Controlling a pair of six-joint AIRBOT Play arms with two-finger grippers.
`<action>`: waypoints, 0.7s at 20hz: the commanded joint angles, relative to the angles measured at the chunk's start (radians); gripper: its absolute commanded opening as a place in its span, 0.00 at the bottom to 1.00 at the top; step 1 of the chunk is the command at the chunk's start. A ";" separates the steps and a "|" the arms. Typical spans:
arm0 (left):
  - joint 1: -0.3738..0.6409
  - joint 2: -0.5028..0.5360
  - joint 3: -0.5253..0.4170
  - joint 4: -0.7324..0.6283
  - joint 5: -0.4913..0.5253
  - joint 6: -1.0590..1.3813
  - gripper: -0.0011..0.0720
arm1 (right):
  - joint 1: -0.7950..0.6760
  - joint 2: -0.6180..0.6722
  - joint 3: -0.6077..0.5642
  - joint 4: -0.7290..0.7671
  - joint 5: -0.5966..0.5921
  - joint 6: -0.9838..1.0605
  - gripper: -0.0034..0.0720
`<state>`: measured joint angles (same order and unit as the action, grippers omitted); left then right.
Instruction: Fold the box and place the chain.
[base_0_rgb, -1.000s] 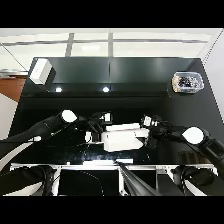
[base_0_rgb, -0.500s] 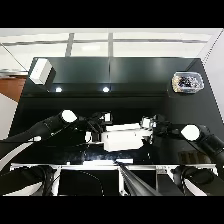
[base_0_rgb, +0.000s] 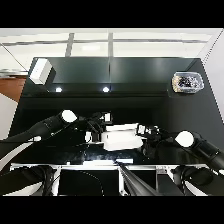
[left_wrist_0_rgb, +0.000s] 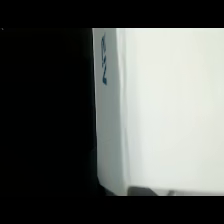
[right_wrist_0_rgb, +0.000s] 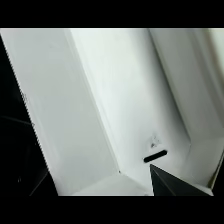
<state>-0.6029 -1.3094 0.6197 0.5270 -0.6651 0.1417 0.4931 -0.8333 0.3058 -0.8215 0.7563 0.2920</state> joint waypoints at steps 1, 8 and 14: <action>0.000 0.000 0.000 0.000 -0.001 0.000 0.06 | 0.034 0.000 0.038 0.047 -0.088 0.019 0.97; 0.000 0.000 0.000 0.000 0.000 0.000 0.06 | 0.035 0.000 0.091 -0.121 -0.069 0.015 0.97; 0.000 0.000 0.000 0.000 -0.001 0.000 0.06 | 0.034 0.000 0.091 -0.122 -0.105 0.022 0.97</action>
<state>-0.6029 -1.3094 0.6197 0.5270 -0.6651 0.1413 0.5266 -0.8333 0.3946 -0.9325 0.6815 0.3092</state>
